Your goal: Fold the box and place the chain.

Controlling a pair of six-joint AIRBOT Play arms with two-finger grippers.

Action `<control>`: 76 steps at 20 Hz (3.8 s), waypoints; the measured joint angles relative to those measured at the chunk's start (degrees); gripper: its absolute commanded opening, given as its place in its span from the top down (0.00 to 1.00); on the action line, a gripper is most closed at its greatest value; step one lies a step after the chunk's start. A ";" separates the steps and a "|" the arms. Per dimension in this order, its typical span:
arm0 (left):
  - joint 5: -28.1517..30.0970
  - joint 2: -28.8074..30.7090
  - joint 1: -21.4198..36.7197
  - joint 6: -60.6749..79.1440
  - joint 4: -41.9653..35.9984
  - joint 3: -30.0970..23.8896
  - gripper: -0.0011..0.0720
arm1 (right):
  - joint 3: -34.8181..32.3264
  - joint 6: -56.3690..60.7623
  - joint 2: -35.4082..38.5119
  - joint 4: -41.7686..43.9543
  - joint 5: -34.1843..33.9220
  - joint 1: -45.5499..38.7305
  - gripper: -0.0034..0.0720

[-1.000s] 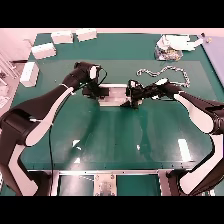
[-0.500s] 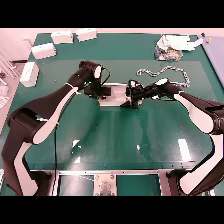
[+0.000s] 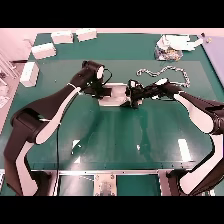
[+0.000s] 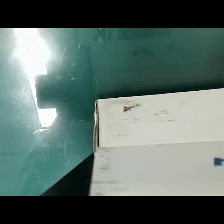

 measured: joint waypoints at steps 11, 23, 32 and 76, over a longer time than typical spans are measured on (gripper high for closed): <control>-1.40 -1.64 -0.79 -0.04 0.92 0.96 0.96 | 0.00 0.02 0.00 -0.11 0.15 0.00 0.17; -4.09 -1.70 -0.83 0.85 1.29 3.87 0.31 | 0.00 -0.13 0.00 -0.02 -0.28 -0.07 0.17; -6.05 -1.01 -0.79 2.58 1.25 5.73 0.31 | 0.00 -0.02 0.00 -0.04 -0.04 -0.07 0.17; 7.30 7.78 27.26 126.70 -57.44 -25.73 0.00 | 0.00 0.00 0.00 -0.04 0.00 -0.07 0.17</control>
